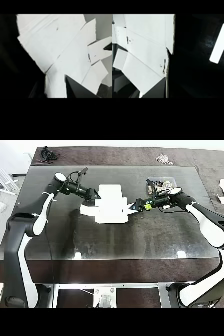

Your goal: Fold the box and place the chain.

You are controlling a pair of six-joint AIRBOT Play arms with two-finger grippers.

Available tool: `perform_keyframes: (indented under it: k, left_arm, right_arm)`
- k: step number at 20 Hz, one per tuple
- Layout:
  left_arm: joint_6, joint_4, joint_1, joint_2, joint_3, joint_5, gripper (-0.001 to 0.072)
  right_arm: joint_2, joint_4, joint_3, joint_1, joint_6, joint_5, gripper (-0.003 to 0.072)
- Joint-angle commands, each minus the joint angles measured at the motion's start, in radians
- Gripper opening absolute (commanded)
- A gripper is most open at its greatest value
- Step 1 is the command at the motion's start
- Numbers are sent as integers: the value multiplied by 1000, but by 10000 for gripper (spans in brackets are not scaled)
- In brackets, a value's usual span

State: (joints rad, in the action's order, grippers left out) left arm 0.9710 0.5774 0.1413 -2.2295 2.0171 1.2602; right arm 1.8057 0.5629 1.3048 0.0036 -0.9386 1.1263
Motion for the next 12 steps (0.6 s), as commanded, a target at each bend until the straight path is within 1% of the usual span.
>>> perform_keyframes:
  k: [1, 10, 12]
  left_arm:
    - [-11, -27, 2, -21, 3, 12, 384]
    - [-48, -59, 4, -26, 3, 31, 382]
    - [-56, -83, 4, -33, 3, 40, 382]
  right_arm:
    - [0, 0, 0, -1, 0, 0, 10]
    - [0, 0, 0, 0, 0, 0, 10]
    - [0, 0, 0, -1, 0, 0, 10]
